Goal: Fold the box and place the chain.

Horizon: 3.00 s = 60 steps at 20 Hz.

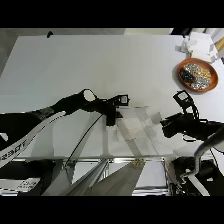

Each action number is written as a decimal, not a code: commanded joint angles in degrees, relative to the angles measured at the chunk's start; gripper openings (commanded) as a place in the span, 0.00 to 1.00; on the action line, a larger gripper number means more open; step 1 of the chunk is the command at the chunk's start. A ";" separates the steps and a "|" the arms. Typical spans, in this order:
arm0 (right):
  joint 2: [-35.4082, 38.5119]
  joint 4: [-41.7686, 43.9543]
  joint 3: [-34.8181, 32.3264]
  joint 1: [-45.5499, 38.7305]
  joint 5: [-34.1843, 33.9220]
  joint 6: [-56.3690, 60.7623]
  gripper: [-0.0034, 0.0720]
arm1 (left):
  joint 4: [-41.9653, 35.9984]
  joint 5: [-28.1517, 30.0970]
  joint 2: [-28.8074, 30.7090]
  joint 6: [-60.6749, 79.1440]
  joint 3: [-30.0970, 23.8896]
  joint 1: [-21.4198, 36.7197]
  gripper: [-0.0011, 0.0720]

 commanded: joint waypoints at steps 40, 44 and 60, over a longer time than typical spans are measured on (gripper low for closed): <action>0.04 8.39 0.00 0.04 -0.39 -30.49 0.34 | 11.06 -10.47 0.46 -2.01 4.92 2.40 0.02; 0.04 6.14 0.00 0.04 1.40 -30.49 0.34 | 9.70 -8.44 -1.44 -0.79 4.98 2.01 0.02; -6.38 13.42 -0.02 0.20 7.93 -49.55 0.06 | 8.22 -6.64 -1.42 -0.85 4.98 1.95 0.03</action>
